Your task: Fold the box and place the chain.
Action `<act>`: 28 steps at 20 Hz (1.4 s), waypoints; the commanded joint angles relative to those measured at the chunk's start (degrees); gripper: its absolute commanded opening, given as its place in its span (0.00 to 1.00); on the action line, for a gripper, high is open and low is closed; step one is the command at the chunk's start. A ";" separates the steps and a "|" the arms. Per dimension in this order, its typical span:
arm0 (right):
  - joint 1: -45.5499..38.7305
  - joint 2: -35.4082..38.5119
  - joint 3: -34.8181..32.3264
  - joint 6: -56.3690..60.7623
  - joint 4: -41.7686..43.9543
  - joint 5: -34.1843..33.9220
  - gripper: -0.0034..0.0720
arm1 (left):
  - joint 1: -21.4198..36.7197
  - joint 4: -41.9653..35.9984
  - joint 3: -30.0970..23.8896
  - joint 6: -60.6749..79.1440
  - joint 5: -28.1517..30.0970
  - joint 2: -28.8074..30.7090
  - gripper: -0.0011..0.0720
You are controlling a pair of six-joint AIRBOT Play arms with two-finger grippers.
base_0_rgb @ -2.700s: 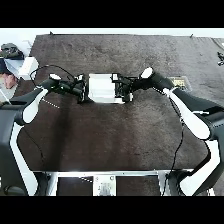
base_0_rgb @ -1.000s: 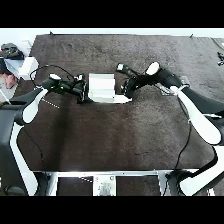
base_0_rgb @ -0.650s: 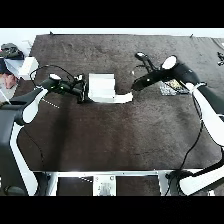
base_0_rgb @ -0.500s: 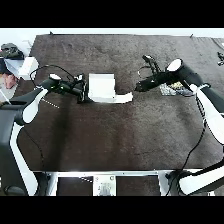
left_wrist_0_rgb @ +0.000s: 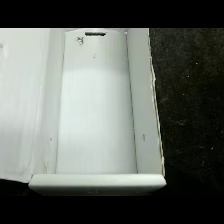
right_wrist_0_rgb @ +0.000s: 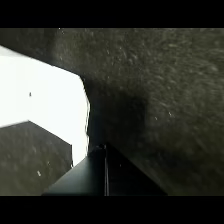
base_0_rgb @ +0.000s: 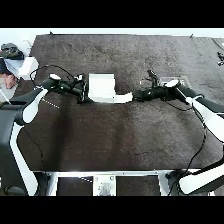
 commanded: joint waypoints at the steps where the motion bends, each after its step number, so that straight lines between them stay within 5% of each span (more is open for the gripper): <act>1: 1.36 -1.92 -1.55 -6.29 11.67 1.20 0.09 | 0.02 0.02 0.02 0.02 0.02 -0.02 0.57; 2: 1.86 -1.86 -1.53 -7.23 13.16 1.27 0.09 | 0.02 0.02 0.02 0.02 0.02 -0.02 0.57; 4: 2.49 -1.64 -1.46 -7.43 16.00 1.75 0.28 | 0.02 0.02 0.02 0.02 0.02 -0.02 0.57; 8: 3.26 -1.33 -1.42 -10.88 22.21 3.19 0.29 | 0.02 0.02 0.02 0.02 0.02 -0.02 0.57; 9: 3.28 -0.92 -1.33 -11.17 22.49 3.15 0.40 | 0.02 0.02 0.02 0.02 0.02 -0.02 0.57; 10: 3.30 -0.79 -0.79 -11.13 22.43 3.56 0.77 | 0.02 0.02 0.02 0.02 0.02 -0.02 0.57; 11: 3.28 -0.81 0.00 -11.13 22.18 4.35 0.80 | 0.02 0.02 0.02 0.02 0.02 -0.02 0.57; 15: 5.33 -1.68 4.17 -7.78 17.59 4.02 0.70 | 0.02 0.02 0.02 0.02 0.02 -0.02 0.57; 25: 9.99 -3.52 12.92 4.92 3.13 4.35 0.70 | 0.02 0.00 0.02 0.02 0.02 -0.02 0.57; 28: 12.31 -3.56 15.89 13.31 -7.32 2.71 0.70 | 0.02 0.02 0.02 0.02 0.02 -0.02 0.57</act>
